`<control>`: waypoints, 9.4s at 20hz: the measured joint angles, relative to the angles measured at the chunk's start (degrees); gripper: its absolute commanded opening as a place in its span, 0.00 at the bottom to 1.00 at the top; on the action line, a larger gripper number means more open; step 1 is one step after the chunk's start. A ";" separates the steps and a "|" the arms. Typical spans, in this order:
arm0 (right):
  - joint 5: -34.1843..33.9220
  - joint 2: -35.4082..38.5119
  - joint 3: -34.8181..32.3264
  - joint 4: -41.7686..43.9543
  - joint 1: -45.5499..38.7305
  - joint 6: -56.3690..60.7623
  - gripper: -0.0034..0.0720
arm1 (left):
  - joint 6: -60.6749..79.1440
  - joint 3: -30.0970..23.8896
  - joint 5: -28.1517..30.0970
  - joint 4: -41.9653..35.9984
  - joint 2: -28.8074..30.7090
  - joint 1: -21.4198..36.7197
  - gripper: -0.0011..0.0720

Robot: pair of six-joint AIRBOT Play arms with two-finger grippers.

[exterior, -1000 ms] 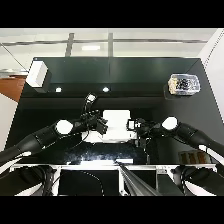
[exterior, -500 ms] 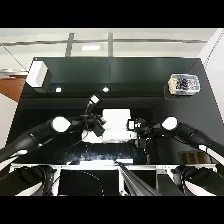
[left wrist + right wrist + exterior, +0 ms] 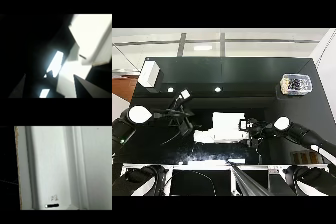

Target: Fold the box and place the chain.

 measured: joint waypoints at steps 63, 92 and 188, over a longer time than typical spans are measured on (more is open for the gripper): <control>-0.07 0.02 -0.04 0.02 0.00 0.00 0.66 | 15.43 -3.30 15.85 -10.64 -13.35 -19.71 0.05; -0.07 0.00 -0.02 0.04 0.00 0.02 0.66 | -30.56 -16.68 3.52 -28.39 -10.67 4.22 0.99; -0.66 0.02 -0.02 0.00 0.13 0.50 0.66 | -113.44 20.96 -4.81 32.98 -30.40 -35.71 0.31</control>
